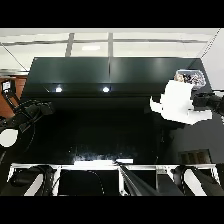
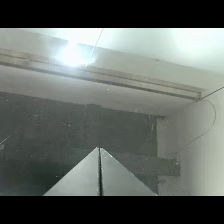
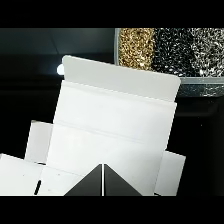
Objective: Fold the box and place the chain.
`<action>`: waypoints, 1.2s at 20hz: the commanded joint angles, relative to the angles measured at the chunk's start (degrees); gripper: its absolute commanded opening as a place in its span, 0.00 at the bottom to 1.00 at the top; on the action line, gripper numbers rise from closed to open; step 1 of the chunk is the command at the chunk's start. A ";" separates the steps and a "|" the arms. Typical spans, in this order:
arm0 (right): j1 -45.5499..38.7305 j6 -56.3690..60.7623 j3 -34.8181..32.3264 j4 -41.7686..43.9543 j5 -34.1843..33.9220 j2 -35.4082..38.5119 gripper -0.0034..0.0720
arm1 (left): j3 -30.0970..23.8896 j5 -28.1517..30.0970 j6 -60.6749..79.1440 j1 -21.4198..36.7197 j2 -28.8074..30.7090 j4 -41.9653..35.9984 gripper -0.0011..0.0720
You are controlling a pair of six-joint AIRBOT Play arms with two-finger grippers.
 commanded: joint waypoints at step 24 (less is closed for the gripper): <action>-1.51 1.77 0.09 7.91 -12.13 -1.81 0.85 | -0.04 0.31 -0.04 0.07 -0.04 0.04 0.69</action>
